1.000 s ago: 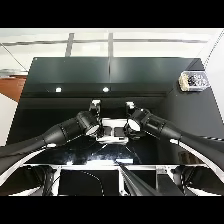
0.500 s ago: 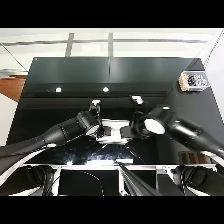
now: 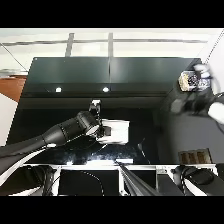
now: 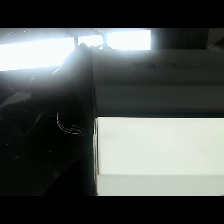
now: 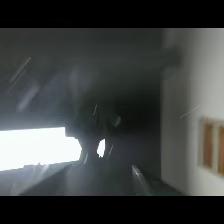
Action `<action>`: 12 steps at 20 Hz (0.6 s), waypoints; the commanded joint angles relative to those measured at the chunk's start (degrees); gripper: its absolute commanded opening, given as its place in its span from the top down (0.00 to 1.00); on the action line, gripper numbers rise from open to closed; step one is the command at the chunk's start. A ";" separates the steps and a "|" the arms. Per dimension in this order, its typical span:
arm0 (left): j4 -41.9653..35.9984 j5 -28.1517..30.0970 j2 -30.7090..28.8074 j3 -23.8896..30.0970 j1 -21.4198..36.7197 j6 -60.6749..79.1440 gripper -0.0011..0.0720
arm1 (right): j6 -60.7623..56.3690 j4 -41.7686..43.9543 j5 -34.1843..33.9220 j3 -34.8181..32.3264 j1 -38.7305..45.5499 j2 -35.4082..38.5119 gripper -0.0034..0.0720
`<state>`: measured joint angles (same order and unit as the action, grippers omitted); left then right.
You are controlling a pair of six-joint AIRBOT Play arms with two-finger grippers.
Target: Fold the box and place the chain.
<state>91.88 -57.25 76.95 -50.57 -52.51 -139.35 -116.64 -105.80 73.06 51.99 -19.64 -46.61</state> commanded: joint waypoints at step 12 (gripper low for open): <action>0.02 0.02 0.02 -0.02 0.07 0.02 0.95 | -4.35 33.00 -11.63 36.26 38.97 -49.48 0.02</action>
